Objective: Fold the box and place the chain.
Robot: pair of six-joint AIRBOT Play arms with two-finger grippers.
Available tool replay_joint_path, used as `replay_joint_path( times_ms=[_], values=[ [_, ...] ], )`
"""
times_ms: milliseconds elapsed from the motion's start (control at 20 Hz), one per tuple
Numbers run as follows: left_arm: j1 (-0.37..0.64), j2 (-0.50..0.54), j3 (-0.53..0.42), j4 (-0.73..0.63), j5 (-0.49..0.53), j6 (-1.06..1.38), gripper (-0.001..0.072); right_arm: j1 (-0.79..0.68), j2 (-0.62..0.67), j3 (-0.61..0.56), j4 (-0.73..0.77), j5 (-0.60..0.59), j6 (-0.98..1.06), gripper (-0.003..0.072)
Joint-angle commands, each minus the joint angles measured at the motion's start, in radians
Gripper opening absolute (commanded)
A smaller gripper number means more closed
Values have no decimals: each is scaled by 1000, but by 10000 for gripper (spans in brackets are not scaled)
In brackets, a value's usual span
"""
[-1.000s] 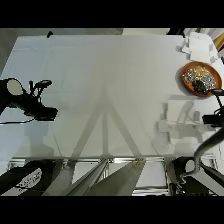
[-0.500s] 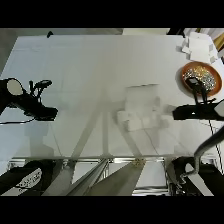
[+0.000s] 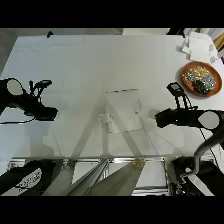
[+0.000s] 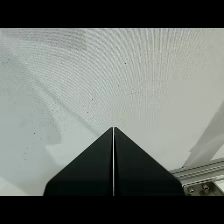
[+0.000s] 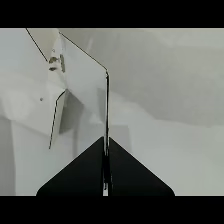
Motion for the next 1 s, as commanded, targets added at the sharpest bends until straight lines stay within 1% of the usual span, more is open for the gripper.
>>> replay_joint_path(
  times_ms=[0, 100, 250, 350, 400, 450, 500, 550, 600, 650, 700, 750, 800, 950],
  values=[
    [6, 1, 0, 3, 163, 3, 10, 24, 2, -3, 6, -5, 36, 7],
    [5, 1, 0, 3, 218, 3, 10, 24, 2, -3, 5, -5, 57, 7],
    [5, 1, 0, -3, 244, 1, 10, 24, 2, -3, 5, -3, 56, 7],
    [4, 0, 0, -76, 270, 11, 10, 24, 2, -3, 3, -7, 56, 7],
    [4, 0, 0, -141, 291, 12, 47, 24, 2, -3, 3, -7, 56, 8],
    [4, -3, 0, -219, 312, 36, 228, 24, 2, -3, 3, -5, 56, 8],
    [3, -14, 0, -346, 303, 140, 551, 24, 2, -3, 3, -5, 56, 8],
    [3, -32, 0, -508, 264, 301, 582, 24, 2, -3, 3, -5, 56, 8],
    [0, -61, 0, -691, 195, 476, 582, 24, 2, -3, 3, -5, 56, 8],
    [-13, -94, 0, -842, 134, 621, 581, 24, 2, -3, 3, -5, 56, 8],
    [-35, -121, 0, -933, 111, 736, 578, 24, 2, -3, 3, -5, 56, 8],
    [-72, -148, 0, -980, 121, 828, 577, 24, 2, -3, 3, -5, 56, 8],
    [-114, -171, 0, -987, 151, 895, 577, 24, 2, -3, 3, -5, 56, 8],
    [-246, -227, 0, -973, 290, 1036, 578, 24, 2, -3, 3, -5, 56, 8]
  ],
)
